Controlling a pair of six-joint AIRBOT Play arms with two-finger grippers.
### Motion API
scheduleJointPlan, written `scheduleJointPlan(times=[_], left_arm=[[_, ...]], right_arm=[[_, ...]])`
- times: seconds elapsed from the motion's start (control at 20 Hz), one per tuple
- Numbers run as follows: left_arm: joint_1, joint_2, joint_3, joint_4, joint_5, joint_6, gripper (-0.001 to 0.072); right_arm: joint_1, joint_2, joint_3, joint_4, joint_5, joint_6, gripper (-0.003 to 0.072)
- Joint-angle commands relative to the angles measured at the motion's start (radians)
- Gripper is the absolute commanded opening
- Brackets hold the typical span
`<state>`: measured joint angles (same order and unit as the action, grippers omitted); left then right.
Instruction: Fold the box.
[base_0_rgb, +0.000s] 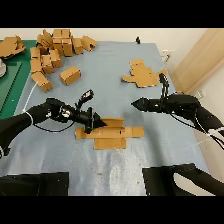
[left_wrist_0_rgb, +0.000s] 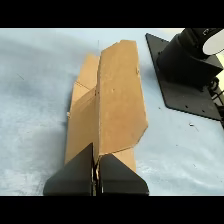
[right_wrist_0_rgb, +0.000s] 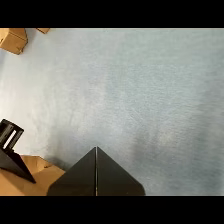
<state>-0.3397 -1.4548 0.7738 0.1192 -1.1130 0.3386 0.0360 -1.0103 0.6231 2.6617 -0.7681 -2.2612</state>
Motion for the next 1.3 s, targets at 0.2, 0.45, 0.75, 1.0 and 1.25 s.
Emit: scheduleJointPlan(times=[0.2,0.45,0.75,1.0,1.25], left_arm=[[0.071,0.007,-0.03,-0.027,-0.015,0.089,0.0011],[0.073,0.006,-0.05,-0.03,-0.023,0.122,0.0012],[0.059,0.024,-0.05,0.027,-0.006,0.118,0.0011],[0.014,0.051,-0.05,0.073,0.056,0.114,0.0011],[0.017,0.052,-0.063,0.07,0.068,0.118,0.0011]], right_arm=[[0.01,0.0,-0.032,-0.008,0.0,0.013,0.0005],[0.01,0.0,-0.044,-0.01,0.002,0.014,0.0005],[0.01,0.0,-0.044,-0.01,0.002,0.021,0.0004],[0.01,0.0,-0.044,-0.011,0.002,0.029,0.0004],[0.01,0.0,-0.044,-0.011,0.002,0.029,0.0005]])
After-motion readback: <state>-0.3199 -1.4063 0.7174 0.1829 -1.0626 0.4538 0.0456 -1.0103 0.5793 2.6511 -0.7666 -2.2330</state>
